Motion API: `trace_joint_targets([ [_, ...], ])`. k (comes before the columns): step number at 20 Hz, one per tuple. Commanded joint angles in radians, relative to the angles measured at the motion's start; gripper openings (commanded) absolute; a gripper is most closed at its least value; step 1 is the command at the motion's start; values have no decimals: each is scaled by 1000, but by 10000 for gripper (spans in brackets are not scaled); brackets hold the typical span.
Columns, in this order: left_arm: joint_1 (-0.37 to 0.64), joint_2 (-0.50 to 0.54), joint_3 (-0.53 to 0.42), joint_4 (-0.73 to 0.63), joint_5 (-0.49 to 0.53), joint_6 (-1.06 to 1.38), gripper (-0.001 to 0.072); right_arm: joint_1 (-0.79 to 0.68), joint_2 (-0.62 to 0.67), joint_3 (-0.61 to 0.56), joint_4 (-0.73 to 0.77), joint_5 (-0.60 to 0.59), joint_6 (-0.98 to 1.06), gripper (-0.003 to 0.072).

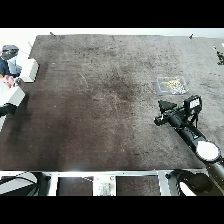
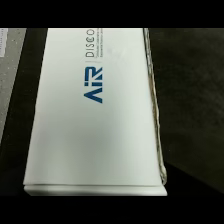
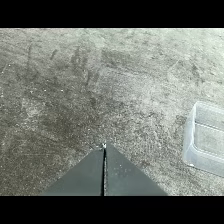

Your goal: Fold the box and place the chain.

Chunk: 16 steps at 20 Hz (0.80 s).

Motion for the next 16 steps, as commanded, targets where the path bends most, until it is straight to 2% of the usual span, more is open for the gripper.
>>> trace_joint_targets([
  [1,5,-51,-10,-9,41,107,6,1,1,0,0,0,0,12],
  [6,5,-94,-10,-66,40,184,6,1,1,0,0,0,0,13],
  [8,2,-112,-10,-67,0,197,6,1,1,0,0,0,0,13],
  [12,-63,-116,-6,-56,70,207,6,1,1,0,0,0,0,12],
  [16,-70,-116,0,-54,120,191,6,1,1,0,0,0,0,13],
])
